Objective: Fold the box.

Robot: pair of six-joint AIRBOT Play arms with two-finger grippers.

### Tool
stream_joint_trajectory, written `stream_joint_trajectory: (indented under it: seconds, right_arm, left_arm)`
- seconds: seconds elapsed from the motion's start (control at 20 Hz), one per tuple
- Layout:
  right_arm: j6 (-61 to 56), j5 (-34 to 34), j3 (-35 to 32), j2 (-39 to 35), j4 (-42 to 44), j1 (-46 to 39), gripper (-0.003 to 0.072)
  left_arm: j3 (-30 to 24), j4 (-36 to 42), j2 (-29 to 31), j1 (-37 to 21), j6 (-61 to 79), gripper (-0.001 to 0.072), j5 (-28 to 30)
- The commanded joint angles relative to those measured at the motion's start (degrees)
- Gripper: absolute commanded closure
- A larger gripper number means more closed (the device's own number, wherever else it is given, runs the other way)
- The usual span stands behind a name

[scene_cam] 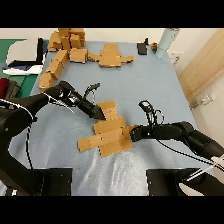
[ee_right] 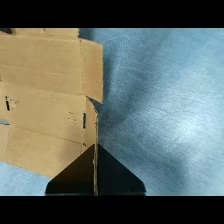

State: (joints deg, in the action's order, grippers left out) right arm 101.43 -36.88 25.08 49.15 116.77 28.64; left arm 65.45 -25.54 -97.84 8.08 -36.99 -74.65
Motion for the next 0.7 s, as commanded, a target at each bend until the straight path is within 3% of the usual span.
stream_joint_trajectory:
  seconds: [0.0,0.1,0.15,0.3,0.35,0.4,0.5,0.65]
  right_arm:
    - [-0.02,-0.02,-0.04,-0.04,-0.42,0.04,0.0683]
    - [-0.02,-0.02,-0.04,-0.04,-0.59,0.04,0.0682]
    - [-0.02,-0.02,-0.04,-0.04,-0.66,0.04,0.0682]
    - [0.00,0.00,-0.04,-0.04,-0.83,0.04,0.0682]
    - [0.00,-0.02,-0.04,-0.04,-0.83,0.04,0.0681]
    - [0.00,-0.02,-0.04,-0.04,-0.83,0.04,0.0647]
    - [0.00,0.00,-0.02,-0.04,-0.96,-0.07,0.0257]
    - [-2.60,-0.39,1.05,-0.07,-3.04,-1.66,0.0235]
  left_arm:
    - [0.42,-0.15,-0.04,0.04,0.15,0.0475,0.74]
    - [0.44,-0.15,-0.04,0.04,0.15,0.0496,0.74]
    - [0.44,-0.17,-0.04,0.04,0.20,0.0613,0.74]
    - [0.44,-0.15,-0.04,0.04,0.66,0.0617,0.76]
    - [0.44,-0.15,-0.04,0.04,1.33,0.0701,0.70]
    - [0.44,-0.13,-0.02,0.04,1.81,0.0697,0.52]
    - [0.46,0.31,-0.02,0.17,1.75,0.0696,-0.48]
    - [0.68,0.87,-0.02,0.17,1.95,0.0697,0.22]
